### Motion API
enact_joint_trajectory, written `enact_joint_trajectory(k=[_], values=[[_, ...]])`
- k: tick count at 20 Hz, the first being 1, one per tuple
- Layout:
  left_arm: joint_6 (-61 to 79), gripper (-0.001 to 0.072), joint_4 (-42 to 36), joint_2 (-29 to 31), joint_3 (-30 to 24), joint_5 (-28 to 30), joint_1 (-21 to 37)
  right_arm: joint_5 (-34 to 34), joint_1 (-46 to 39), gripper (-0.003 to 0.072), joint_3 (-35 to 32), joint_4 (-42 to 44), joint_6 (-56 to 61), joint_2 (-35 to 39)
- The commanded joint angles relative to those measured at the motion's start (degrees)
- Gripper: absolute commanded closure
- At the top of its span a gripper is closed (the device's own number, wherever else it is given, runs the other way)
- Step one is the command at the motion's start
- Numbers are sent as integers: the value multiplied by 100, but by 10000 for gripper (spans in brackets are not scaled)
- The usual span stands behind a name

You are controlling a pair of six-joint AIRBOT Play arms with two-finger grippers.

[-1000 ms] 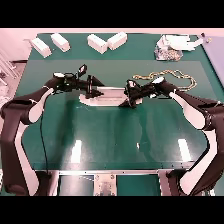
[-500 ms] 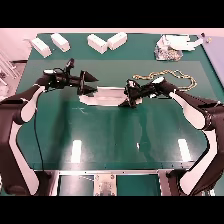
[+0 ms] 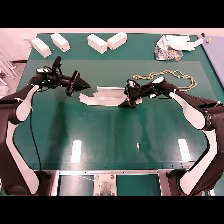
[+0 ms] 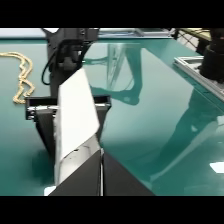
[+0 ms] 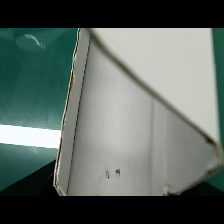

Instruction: Fold the box and place the chain.

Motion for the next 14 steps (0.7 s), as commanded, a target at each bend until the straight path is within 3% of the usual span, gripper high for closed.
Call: enact_joint_trajectory(k=[1, 8, 14], values=[[-122, 696, 79, 11, 4, -256, 0, 4, 0, 193, 2, 0, 0, -2], [-328, 696, 417, 1106, -774, 1209, -109, 4, 0, 193, 2, 0, 0, -2], [-212, 696, 568, 1580, -1692, 2514, -339, 4, 0, 193, 2, 0, 0, -2]])
